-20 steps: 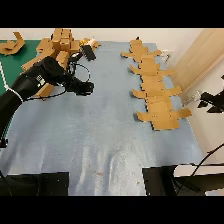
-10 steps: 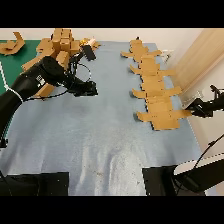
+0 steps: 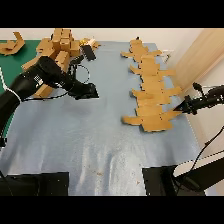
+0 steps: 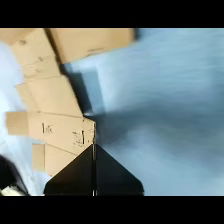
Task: Fold the box.
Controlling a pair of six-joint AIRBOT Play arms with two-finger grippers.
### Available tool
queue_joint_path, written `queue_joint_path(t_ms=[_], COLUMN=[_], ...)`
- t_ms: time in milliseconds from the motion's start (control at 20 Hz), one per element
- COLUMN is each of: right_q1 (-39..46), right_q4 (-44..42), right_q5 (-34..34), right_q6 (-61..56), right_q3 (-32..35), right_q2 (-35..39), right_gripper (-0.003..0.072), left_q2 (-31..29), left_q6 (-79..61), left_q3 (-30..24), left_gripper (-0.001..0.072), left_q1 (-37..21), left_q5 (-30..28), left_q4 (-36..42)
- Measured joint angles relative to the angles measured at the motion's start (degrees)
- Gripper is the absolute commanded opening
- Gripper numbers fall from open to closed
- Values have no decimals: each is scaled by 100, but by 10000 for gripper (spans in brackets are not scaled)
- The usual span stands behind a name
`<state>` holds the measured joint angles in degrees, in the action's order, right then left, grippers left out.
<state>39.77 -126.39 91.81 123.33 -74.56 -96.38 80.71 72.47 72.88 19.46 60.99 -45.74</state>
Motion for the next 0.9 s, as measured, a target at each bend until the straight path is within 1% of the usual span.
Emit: queue_joint_path(t_ms=[150,250,400,450,500,550,700,800,900], right_q1=[-258,-448,-866,-1043,-1193,-1327,-1537,-1615,-1670], right_q4=[-74,-140,-223,-262,-269,-264,-219,-219,-214], right_q5=[-61,-400,-1097,-1362,-1578,-1759,-2116,-2223,-2208], right_q6=[-96,-170,-278,-306,-330,-337,-372,-382,-382], right_q3=[715,1432,2658,3045,3344,3593,3932,3998,3998], right_q2=[588,1152,2083,2389,2634,2841,3121,3112,2999], right_gripper=[3,4,6,62,244,299,299,297,271], left_q2=[-7,-7,-7,-7,-7,-7,-7,-7,-7], left_q6=[-275,-575,-1014,-1126,-1228,-1309,-1471,-1534,-1574], left_q3=[-256,-535,-994,-1130,-1257,-1353,-1504,-1550,-1576], left_gripper=[493,494,493,493,493,493,493,493,493], left_q1=[-275,-481,-732,-796,-848,-898,-962,-977,-990], left_q5=[372,540,688,721,756,796,970,1095,1209], left_q4=[205,492,916,1012,1084,1150,1257,1279,1305])
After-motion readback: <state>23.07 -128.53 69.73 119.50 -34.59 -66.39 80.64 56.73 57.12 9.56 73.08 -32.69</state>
